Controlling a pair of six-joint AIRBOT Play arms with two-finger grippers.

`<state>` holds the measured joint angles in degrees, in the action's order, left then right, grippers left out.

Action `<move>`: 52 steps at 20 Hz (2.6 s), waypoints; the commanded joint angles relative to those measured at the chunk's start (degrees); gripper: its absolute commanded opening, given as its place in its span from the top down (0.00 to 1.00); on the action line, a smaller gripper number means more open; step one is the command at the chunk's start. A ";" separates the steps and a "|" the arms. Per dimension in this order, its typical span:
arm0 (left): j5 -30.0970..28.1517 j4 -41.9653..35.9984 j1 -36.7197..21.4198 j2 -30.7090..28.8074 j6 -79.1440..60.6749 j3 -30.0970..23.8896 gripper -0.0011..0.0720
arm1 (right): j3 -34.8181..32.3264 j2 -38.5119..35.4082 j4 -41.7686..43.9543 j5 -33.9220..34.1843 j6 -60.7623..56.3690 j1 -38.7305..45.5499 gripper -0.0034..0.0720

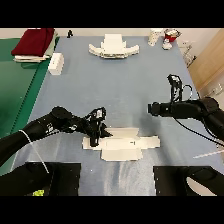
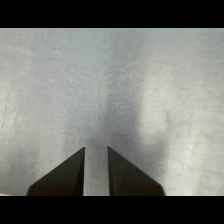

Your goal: Fold the box.

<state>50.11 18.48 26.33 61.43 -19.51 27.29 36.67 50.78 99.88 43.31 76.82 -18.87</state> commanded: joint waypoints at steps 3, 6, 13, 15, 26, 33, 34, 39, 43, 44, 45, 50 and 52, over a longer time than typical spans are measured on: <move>-0.11 0.37 0.02 0.04 0.04 0.07 0.97 | 0.07 -0.28 5.99 15.54 0.20 -0.52 0.96; -0.11 0.37 0.02 0.04 0.04 0.07 0.97 | 0.04 -2.12 5.68 25.18 -1.60 -7.87 0.96; -0.09 0.37 0.02 0.04 0.04 0.07 0.97 | 0.02 -7.82 -9.97 26.58 -16.09 -48.83 0.65; -0.11 0.37 0.02 0.04 0.04 0.07 0.97 | -0.24 -5.51 -15.06 25.62 -11.32 -55.78 0.02; -0.11 0.37 0.02 0.04 0.04 0.07 0.97 | -3.30 6.40 -33.64 16.41 -5.92 -59.01 0.02; -0.11 0.37 0.02 0.04 0.02 0.07 0.97 | -3.06 3.65 -36.70 18.01 -6.47 -58.93 0.00; -0.11 0.37 0.02 0.04 0.02 0.07 0.97 | -3.17 2.34 -37.24 17.99 -6.25 -58.38 0.00; -0.11 0.37 0.02 0.04 0.02 0.07 0.97 | -4.66 -4.07 -35.71 15.72 0.85 -53.48 0.00; -0.11 0.37 0.02 0.04 0.02 0.07 0.97 | -5.95 -5.81 -29.49 12.61 10.56 -46.23 0.00; -0.09 0.37 0.02 0.04 0.04 0.07 0.97 | -6.29 -5.92 -26.71 11.32 13.99 -43.95 0.00; -0.11 0.37 0.02 0.04 0.04 0.07 0.97 | -6.67 -6.01 -24.33 10.27 17.44 -41.72 0.00; -0.11 0.37 0.02 0.04 0.04 0.07 0.97 | -8.17 -6.14 -9.68 4.26 41.11 -29.29 0.00; -0.11 0.37 0.02 0.04 0.04 0.07 0.97 | -9.18 -6.12 1.90 2.58 56.26 -23.30 0.00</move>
<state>50.02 18.85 26.33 61.47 -19.46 27.33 28.62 44.75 86.74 49.45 112.44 -49.56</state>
